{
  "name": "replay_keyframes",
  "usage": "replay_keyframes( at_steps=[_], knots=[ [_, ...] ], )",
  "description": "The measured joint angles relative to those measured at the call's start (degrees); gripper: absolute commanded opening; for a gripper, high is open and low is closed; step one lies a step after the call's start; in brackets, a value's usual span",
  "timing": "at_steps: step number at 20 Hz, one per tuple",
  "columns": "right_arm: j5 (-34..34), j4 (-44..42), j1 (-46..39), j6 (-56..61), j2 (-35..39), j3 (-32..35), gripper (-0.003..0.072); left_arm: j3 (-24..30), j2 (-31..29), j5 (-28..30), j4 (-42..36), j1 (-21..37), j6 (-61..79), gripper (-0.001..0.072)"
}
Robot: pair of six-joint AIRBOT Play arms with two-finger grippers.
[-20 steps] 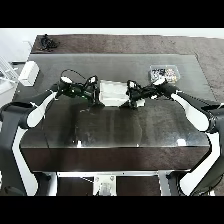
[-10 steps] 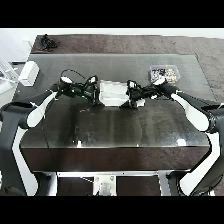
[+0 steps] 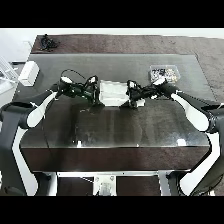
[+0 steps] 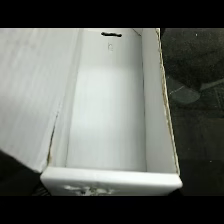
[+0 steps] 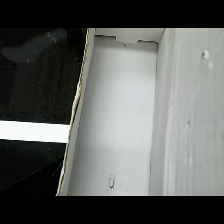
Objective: Fold the box and place the chain.
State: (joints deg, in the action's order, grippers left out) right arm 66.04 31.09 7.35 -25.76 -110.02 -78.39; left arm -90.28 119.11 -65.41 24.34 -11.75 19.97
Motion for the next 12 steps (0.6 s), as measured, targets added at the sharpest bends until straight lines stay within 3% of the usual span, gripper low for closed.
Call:
replay_keyframes(
  at_steps=[2, 3, 12],
  knots=[
    [0.0, -0.1, 0.1, 0.0, 0.0, 0.0, 0.0581, 0.0, 0.0, 0.0, 0.0, 0.0, 0.0, 0.0371],
    [0.0, -0.2, 0.0, 0.0, 0.0, -0.1, 0.072, 0.0, 0.0, 0.0, 0.0, 0.0, 0.0, 0.0371],
    [0.5, 4.2, -4.5, -0.3, 1.5, -1.4, 0.072, 0.0, 0.0, 1.1, -0.3, 0.0, -0.2, 0.0371]
  ],
)
